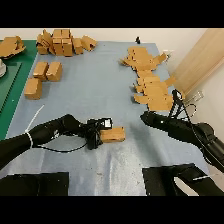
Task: Fold the box.
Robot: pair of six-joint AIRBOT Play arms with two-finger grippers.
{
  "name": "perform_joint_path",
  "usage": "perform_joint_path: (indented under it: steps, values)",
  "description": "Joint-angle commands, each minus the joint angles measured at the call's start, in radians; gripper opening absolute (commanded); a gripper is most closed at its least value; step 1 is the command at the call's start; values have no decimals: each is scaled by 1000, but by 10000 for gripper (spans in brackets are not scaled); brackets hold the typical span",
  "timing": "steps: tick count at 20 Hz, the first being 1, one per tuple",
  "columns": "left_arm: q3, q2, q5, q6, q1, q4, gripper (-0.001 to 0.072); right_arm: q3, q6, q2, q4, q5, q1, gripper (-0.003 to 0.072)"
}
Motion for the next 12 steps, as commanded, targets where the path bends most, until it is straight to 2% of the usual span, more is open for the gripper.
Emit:
perform_joint_path:
  steps: [1,4,6,9,12]
  values:
    - [5,20,46,-64,10,-8,460,1,35,1,5,0,0,4]
    - [36,66,55,-289,78,51,460,1,43,1,5,0,0,5]
    - [62,89,55,-500,174,174,460,1,43,1,5,0,0,5]
    - [128,90,57,-793,388,348,460,1,42,1,5,0,0,5]
    - [235,57,73,-843,621,367,460,1,43,1,5,0,0,5]
